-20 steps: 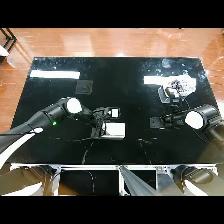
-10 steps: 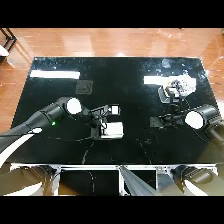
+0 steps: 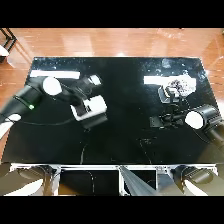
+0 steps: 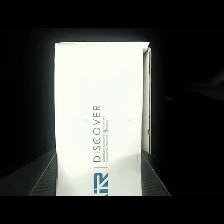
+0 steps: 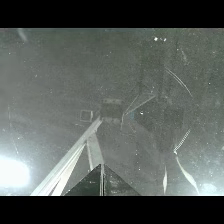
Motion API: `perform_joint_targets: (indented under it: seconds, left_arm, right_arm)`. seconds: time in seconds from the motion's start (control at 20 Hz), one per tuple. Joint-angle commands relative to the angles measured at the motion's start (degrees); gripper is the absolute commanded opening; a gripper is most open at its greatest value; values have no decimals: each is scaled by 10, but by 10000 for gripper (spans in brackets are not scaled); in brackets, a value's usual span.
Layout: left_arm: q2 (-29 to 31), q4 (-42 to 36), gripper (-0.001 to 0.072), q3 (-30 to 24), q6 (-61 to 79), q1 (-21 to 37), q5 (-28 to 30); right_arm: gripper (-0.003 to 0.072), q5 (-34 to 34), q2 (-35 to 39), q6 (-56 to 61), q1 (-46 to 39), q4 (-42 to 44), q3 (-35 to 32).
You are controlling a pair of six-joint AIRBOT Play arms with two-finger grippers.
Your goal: Fold the box and place the chain.
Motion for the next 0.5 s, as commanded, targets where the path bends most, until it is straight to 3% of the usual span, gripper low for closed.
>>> perform_joint_targets:
  seconds: [0.0,0.2,0.45]
  left_arm:
    - [2,24,266,21,-80,135,51]
    - [-21,20,266,40,-101,283,139]
    - [-152,16,267,159,-160,388,136]
  right_arm:
    - [20,-2,0,0,0,0,0]
    - [20,-12,0,0,0,4,0]
    - [20,-26,0,0,0,12,0]
